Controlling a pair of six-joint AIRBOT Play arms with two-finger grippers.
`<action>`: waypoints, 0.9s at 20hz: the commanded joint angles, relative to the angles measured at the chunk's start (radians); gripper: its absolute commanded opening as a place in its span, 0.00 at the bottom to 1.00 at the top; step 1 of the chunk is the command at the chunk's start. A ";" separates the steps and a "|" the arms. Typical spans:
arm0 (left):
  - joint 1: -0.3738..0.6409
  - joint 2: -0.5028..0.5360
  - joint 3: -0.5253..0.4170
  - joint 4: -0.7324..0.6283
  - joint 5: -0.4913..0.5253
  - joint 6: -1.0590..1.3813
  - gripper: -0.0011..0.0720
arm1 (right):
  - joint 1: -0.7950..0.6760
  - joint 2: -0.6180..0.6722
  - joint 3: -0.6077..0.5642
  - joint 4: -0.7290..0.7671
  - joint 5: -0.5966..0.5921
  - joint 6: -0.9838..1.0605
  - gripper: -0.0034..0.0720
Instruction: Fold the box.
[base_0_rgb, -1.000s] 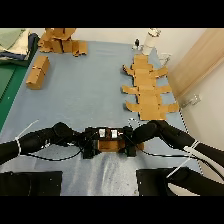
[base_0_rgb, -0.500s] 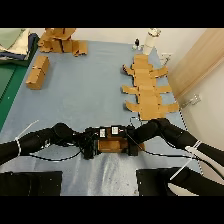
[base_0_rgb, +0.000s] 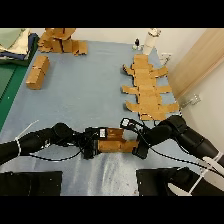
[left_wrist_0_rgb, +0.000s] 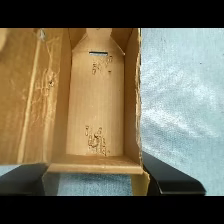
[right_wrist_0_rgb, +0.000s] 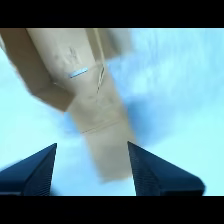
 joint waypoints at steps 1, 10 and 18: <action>0.000 0.000 0.001 0.001 0.000 0.000 0.71 | 0.000 0.075 0.001 0.129 -0.025 0.533 0.96; 0.000 0.000 0.001 0.001 0.000 0.000 0.71 | 0.003 0.082 0.001 0.149 0.135 0.821 0.96; 0.000 0.000 0.000 0.000 0.000 0.000 0.71 | -0.002 0.006 0.035 0.439 0.309 0.728 0.05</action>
